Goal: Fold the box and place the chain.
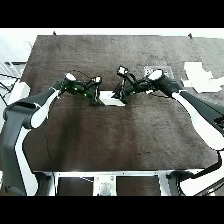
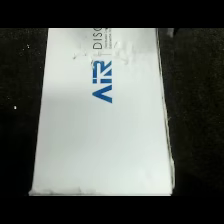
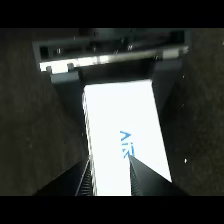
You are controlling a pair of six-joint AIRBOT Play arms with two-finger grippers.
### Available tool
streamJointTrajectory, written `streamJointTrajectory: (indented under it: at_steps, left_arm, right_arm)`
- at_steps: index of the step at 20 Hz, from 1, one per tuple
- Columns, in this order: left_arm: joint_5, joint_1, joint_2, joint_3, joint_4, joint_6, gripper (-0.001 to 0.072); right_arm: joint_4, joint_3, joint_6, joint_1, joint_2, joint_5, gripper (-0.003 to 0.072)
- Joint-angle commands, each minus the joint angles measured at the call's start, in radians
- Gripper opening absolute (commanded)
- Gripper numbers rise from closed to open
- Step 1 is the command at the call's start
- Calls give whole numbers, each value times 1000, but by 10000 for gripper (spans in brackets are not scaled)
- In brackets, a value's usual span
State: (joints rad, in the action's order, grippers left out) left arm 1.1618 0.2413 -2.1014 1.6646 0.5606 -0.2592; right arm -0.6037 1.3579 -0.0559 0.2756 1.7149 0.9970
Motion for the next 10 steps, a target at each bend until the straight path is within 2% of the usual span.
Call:
streamJointTrajectory:
  at_steps: [1,3,4,5,6,10]
  left_arm:
    - [-1,-1,0,1,0,0,628]
    - [-1,-1,0,1,0,0,627]
    - [-1,-1,0,1,0,0,628]
    - [-2,-1,0,1,0,0,627]
    - [-1,-1,0,1,0,0,627]
    - [-1,-1,0,1,0,0,628]
  right_arm:
    - [47,2,12,-8,3,24,239]
    - [46,-12,-2,-8,26,25,121]
    - [45,-18,-25,-8,46,26,111]
    - [43,-22,-47,-8,67,26,40]
    - [42,-22,-72,-8,89,26,15]
    - [23,-21,-126,-4,112,25,14]
